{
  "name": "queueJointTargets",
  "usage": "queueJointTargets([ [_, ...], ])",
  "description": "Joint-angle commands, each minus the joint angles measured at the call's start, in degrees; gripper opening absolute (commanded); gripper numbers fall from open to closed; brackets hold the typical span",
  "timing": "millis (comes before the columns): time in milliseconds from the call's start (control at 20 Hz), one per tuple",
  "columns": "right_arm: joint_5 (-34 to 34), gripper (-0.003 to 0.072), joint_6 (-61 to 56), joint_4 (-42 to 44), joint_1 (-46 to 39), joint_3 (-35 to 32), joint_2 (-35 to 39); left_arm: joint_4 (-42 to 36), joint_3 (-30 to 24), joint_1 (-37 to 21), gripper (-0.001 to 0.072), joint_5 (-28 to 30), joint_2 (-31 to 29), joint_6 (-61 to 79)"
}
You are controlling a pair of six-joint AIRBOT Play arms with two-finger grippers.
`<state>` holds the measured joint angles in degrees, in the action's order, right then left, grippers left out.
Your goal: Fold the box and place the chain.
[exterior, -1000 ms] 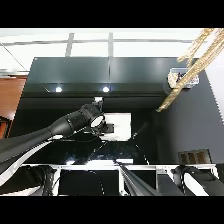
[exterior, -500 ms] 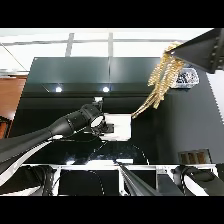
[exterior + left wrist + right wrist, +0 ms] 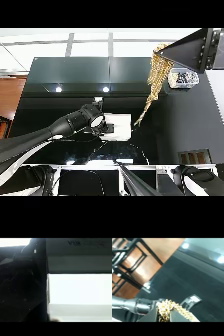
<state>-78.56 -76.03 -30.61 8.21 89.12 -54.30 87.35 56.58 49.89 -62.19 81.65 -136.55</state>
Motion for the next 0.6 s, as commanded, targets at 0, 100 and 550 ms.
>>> queueJointTargets([
  [0,0.3,0.0014,0.6,3.5,0.1,-0.1,0.0,0.0,0.0,0.0,0.0025,0.0,0.0,0.0],
  [100,0.3,0.0014,0.7,5.1,0.1,-0.1,0.0,0.0,0.0,0.0,0.0025,0.0,0.0,0.0],
  [550,1.9,0.0013,0.5,9.8,0.9,-0.1,0.0,0.0,0.0,0.0,0.0025,0.0,0.0,0.0],
])
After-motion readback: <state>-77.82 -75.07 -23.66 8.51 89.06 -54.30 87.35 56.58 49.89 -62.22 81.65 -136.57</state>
